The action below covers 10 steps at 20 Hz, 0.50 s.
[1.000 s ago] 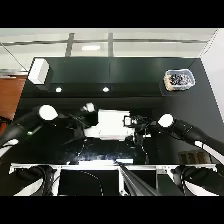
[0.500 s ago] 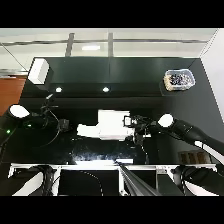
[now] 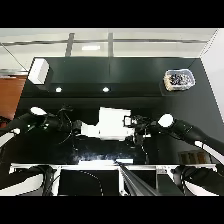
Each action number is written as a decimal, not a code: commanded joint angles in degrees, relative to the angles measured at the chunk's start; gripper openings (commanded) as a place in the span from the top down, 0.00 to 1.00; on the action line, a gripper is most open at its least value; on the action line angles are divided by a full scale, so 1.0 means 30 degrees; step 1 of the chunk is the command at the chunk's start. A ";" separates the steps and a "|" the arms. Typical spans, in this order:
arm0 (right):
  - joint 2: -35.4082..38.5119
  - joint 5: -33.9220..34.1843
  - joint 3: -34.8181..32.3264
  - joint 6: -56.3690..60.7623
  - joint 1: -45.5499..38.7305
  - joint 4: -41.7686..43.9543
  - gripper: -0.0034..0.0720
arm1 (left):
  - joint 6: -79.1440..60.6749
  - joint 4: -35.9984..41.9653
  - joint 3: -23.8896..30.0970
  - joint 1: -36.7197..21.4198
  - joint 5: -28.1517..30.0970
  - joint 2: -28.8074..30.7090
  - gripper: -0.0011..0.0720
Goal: Fold the box and place the chain.
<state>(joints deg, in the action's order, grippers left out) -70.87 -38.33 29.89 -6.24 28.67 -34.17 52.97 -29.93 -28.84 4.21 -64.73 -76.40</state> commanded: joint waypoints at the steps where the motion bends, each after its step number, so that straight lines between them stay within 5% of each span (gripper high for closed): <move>1: 0.0000 0.0000 -0.0007 0.0007 0.0007 0.0000 0.64 | -0.1246 0.0685 -0.0663 0.0670 -0.0022 -0.0007 0.94; 2: 0.0000 0.0000 -0.0007 0.0007 0.0007 0.0007 0.64 | -0.1246 0.0481 -0.0903 0.0670 0.0066 0.0401 0.81; 4: 0.0000 0.0000 -0.0007 0.0007 0.0007 0.0000 0.64 | -0.1239 0.0240 -0.1333 0.0729 -0.0197 0.1188 0.27; 5: 0.0000 0.0000 -0.0007 0.0007 0.0007 0.0000 0.64 | -0.1231 0.0044 -0.1472 0.0750 -0.0430 0.1479 0.19; 10: 0.0000 0.0007 -0.0007 0.0007 0.0015 0.0007 0.64 | -0.1158 0.0146 -0.1617 0.2040 -0.0503 0.2164 0.19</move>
<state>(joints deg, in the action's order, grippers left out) -70.87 -38.30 29.89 -6.24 28.67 -34.17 49.65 -29.41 -33.12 7.99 -66.30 -71.07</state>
